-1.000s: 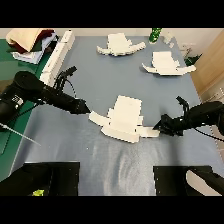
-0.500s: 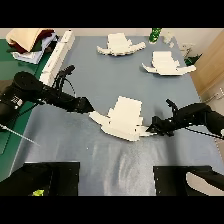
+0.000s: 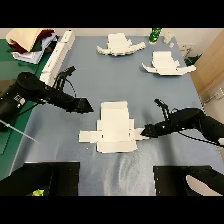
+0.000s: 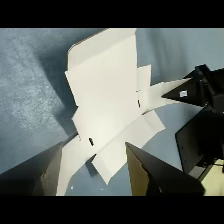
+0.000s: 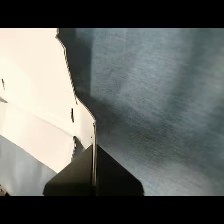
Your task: Fold the box.
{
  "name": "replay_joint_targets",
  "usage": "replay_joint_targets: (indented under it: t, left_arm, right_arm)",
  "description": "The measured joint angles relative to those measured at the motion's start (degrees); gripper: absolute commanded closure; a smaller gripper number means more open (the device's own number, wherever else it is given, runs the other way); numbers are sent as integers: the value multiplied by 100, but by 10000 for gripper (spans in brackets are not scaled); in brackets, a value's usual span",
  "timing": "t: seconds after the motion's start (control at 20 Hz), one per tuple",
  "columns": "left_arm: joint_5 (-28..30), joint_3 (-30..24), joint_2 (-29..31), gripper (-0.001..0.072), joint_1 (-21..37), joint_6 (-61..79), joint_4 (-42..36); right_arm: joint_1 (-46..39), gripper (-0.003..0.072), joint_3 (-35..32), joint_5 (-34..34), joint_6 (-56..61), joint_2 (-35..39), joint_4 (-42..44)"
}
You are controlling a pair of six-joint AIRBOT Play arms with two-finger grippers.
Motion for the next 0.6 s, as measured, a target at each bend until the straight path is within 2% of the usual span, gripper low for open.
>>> replay_joint_targets:
  t: [0.15,0.3,0.55,0.6]
  left_arm:
    - [-76,0,-595,104,17,348,-42]
    - [-142,66,-1458,104,28,992,-520]
    - [-378,557,-2828,117,28,1742,-1071]
    - [-461,686,-3040,263,26,1871,-1176]
  right_arm:
    - [131,684,-96,138,-116,151,-33]
    - [317,684,-131,181,-199,208,-46]
    - [522,684,-149,221,-260,234,-50]
    - [538,684,-149,223,-262,234,-50]
